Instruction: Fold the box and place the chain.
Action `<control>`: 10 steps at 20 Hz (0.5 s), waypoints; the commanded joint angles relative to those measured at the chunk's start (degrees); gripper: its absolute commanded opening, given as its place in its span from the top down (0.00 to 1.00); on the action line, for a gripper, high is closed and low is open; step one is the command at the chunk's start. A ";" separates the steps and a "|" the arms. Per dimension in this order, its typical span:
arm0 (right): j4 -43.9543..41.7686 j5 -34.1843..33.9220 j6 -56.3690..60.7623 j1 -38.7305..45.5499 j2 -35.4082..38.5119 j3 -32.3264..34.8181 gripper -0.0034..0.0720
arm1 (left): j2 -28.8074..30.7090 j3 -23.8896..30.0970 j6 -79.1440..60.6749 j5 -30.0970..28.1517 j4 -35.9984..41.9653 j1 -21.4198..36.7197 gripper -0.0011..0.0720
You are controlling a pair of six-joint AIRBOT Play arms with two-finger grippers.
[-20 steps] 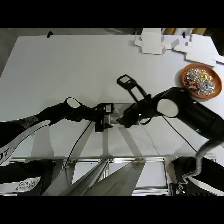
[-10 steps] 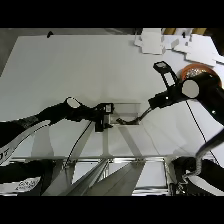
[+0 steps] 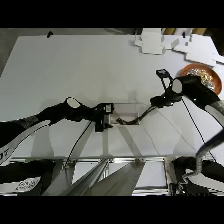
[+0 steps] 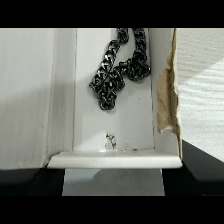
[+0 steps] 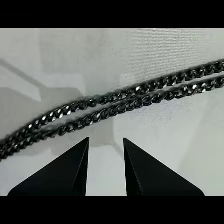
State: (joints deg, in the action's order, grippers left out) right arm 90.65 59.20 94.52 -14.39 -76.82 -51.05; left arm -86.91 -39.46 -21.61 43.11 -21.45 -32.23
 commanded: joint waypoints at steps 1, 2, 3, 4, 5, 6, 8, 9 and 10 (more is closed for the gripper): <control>-0.59 -1.44 0.15 0.24 -2.91 0.04 0.62 | 0.04 0.02 -0.02 0.00 0.00 0.00 0.78; -0.92 -2.34 0.17 0.24 -2.91 0.04 0.62 | 0.04 0.02 -0.02 0.00 0.00 0.00 0.78; -1.03 -3.08 0.15 0.24 -2.95 0.04 0.62 | 0.04 0.02 -0.02 0.00 0.00 0.00 0.78; -1.07 -3.30 0.17 0.24 -2.97 0.04 0.62 | 0.04 0.02 -0.02 -0.02 0.00 0.00 0.78; -1.07 -3.30 0.15 0.24 -3.08 0.04 0.62 | 0.04 0.02 -0.02 -0.02 0.00 0.00 0.78; -1.07 -3.30 0.17 0.24 -3.21 0.04 0.62 | 0.04 0.02 -0.02 -0.02 0.00 0.00 0.78; -1.07 -3.32 0.17 0.24 -3.72 0.04 0.62 | 0.04 0.02 -0.02 -0.02 0.00 0.00 0.78; -1.07 -3.30 0.17 0.24 -4.09 0.04 0.62 | 0.04 0.02 -0.02 -0.02 0.00 0.00 0.78; -1.09 -3.30 0.20 0.22 -4.46 0.04 0.63 | 0.04 0.02 -0.02 -0.02 0.00 0.00 0.78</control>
State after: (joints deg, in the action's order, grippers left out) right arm 89.67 56.21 94.67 -14.17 -80.47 -51.03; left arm -86.91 -39.46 -21.61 43.11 -21.45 -32.23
